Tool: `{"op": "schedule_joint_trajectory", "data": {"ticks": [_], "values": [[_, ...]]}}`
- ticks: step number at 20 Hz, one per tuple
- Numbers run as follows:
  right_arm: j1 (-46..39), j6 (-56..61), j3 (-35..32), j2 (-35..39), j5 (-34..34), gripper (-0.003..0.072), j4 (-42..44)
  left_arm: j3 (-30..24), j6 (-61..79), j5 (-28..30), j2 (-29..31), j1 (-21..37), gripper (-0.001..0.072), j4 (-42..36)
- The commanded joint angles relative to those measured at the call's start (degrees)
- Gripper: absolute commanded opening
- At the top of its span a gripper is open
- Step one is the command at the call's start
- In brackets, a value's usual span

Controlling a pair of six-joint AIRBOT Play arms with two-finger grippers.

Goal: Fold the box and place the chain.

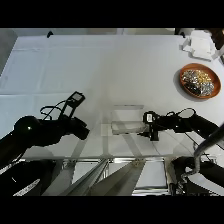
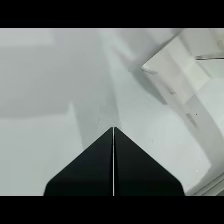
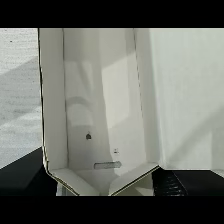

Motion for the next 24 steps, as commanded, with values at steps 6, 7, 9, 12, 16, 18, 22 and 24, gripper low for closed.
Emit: {"op": "schedule_joint_trajectory", "data": {"ticks": [6,7,9,12,16,18,22,24], "values": [[0.00,-0.02,0.02,0.02,0.04,0.0432,0.02,-5.57,17.00,-3.98,-9.79,12.26,0.0006,-34.67],[0.00,-0.02,0.02,0.02,0.04,0.0432,0.00,-5.57,17.09,-3.48,-12.02,12.20,0.0005,-34.67],[0.00,-0.02,0.02,0.02,0.04,0.0432,0.02,-5.57,17.70,-3.41,-15.65,11.76,0.0005,-35.63],[0.00,-0.02,0.02,0.02,0.07,0.0432,0.02,-5.57,20.13,-5.66,-18.69,9.55,0.0005,-38.75],[0.00,-0.02,0.02,0.02,0.04,0.0432,0.02,-5.01,20.98,-10.14,-19.28,5.77,0.0006,-42.29],[0.00,-0.02,0.02,0.02,0.04,0.0432,0.02,-4.61,20.98,-11.37,-19.34,5.33,0.0006,-42.95],[0.00,-0.02,0.02,0.02,0.04,0.0432,0.02,-4.02,20.96,-12.09,-20.87,3.93,0.0006,-43.63],[0.00,-0.02,0.02,0.02,0.04,0.0432,0.02,-4.02,20.94,-13.09,-21.94,2.54,0.0006,-43.74]]}}
